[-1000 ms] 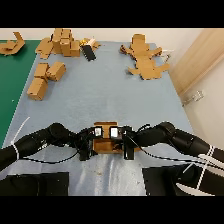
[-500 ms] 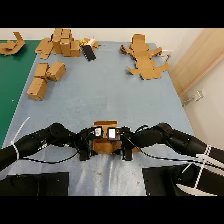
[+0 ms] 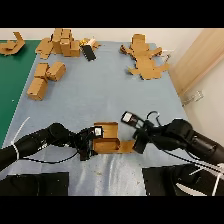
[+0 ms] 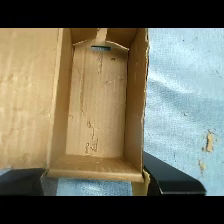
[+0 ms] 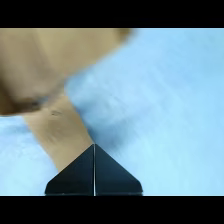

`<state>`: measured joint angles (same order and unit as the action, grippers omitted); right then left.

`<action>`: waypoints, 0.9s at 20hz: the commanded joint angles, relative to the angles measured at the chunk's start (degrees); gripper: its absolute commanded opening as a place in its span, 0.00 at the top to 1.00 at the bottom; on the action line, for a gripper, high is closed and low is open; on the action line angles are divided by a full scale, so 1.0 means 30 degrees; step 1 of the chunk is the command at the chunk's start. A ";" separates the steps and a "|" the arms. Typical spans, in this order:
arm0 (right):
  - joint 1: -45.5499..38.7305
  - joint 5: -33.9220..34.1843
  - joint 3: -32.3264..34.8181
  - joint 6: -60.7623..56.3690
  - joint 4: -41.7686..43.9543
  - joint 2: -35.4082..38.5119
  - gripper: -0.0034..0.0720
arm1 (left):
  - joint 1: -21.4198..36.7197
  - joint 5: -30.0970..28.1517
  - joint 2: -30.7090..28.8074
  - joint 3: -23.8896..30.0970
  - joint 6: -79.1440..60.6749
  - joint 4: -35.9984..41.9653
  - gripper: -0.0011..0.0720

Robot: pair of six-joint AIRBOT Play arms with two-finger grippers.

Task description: Fold the box.

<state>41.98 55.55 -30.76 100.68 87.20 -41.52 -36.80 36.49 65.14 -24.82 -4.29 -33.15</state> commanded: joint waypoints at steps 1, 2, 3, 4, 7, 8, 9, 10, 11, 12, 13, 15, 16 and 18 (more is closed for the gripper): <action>-0.1698 0.4728 -0.0175 -0.9406 -0.4211 0.2244 0.95 | 0.0000 -0.0015 -0.0007 0.0000 -0.0051 -0.0036 0.29; -0.2769 0.5508 -0.0022 -1.0375 -0.3723 0.2579 0.95 | 0.0000 -0.0015 -0.0007 0.0000 -0.0051 -0.0036 0.29; -0.3774 0.5668 0.0240 -1.0644 -0.2958 0.2718 0.95 | 0.0000 -0.0007 -0.0007 0.0000 -0.0051 -0.0044 0.29; -0.4801 0.5566 0.0634 -1.0644 -0.1902 0.2688 0.95 | 0.0000 -0.0015 -0.0007 0.0000 -0.0051 -0.0036 0.29; -0.6346 0.3614 0.2288 -1.0433 0.1129 0.2273 0.95 | 0.0000 -0.0007 -0.0007 0.0000 -0.0051 -0.0044 0.29; -0.6382 0.2623 0.2922 -1.0105 0.2040 0.2025 0.95 | 0.0000 -0.0007 -0.0007 0.0000 -0.0051 -0.0044 0.29; -0.6375 0.1698 0.3432 -0.9872 0.2980 0.1705 0.95 | 0.0000 -0.0007 -0.0007 0.0000 -0.0051 -0.0036 0.29; -0.6368 0.0736 0.3840 -0.9639 0.4167 0.1275 0.95 | 0.0000 -0.0007 -0.0007 0.0000 -0.0051 -0.0036 0.29; -0.6360 -0.0036 0.4073 -0.9289 0.5304 0.0911 0.95 | 0.0000 -0.0007 -0.0007 0.0000 -0.0051 -0.0036 0.29; -0.6288 -0.0670 0.4175 -0.8896 0.6411 0.0539 0.95 | 0.0000 -0.0007 -0.0007 0.0000 -0.0051 -0.0036 0.29; -0.6076 -0.1188 0.4167 -0.8648 0.7191 0.0255 0.95 | 0.0000 -0.0007 -0.0007 0.0000 -0.0051 -0.0044 0.29; -0.5253 -0.2186 0.4175 -0.8604 0.8204 -0.0153 0.95 | 0.0000 -0.0007 -0.0007 0.0000 -0.0051 -0.0044 0.29; -0.4830 -0.2543 0.4175 -0.8604 0.8612 -0.0379 0.95 | 0.0000 -0.0007 -0.0007 0.0000 -0.0051 -0.0036 0.29; -0.4197 -0.3169 0.4175 -0.8604 0.9326 -0.0940 0.95 | 0.0000 -0.0007 -0.0007 0.0000 -0.0051 -0.0036 0.29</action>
